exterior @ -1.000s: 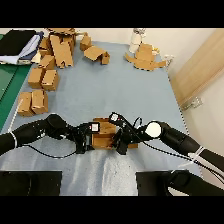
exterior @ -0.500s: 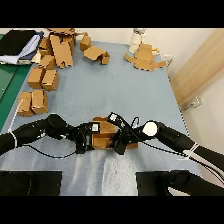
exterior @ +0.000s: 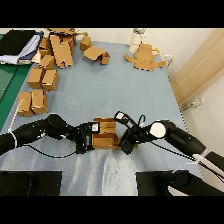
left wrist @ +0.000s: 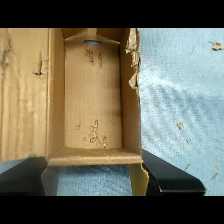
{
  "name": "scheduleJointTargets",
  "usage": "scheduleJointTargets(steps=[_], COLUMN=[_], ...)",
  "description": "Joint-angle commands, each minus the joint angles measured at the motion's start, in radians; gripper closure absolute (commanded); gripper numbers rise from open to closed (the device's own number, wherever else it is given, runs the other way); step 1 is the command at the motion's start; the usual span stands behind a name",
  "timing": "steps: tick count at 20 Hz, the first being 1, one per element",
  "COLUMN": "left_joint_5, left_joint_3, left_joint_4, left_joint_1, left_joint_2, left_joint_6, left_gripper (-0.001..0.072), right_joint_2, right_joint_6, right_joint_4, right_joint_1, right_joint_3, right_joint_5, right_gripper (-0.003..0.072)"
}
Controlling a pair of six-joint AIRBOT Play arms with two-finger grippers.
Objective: Fold the box.
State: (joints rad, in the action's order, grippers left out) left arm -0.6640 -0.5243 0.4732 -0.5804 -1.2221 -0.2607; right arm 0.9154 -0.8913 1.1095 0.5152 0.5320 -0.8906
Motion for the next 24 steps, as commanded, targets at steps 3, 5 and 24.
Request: scheduleJointTargets(steps=[3,5,24], left_joint_5=[0.003,0.003,-0.001], left_joint_3=[0.000,0.000,0.000], left_joint_4=[0.000,0.000,-0.002], left_joint_1=[0.001,0.001,0.000], left_joint_2=[0.000,0.000,0.000], left_joint_6=[0.000,0.000,0.000], left_gripper=[0.0264,0.0264,0.0264], right_joint_2=[-0.234,-0.309,-0.198], right_joint_6=[-0.399,-0.625,-0.679], right_joint_4=[0.307,0.494,-0.191], right_joint_1=[-0.144,-0.197,-0.314], right_joint_3=[0.001,-0.001,-0.269], right_joint_5=[-0.185,-0.266,0.127], right_gripper=[0.0618,0.0681,0.0681])
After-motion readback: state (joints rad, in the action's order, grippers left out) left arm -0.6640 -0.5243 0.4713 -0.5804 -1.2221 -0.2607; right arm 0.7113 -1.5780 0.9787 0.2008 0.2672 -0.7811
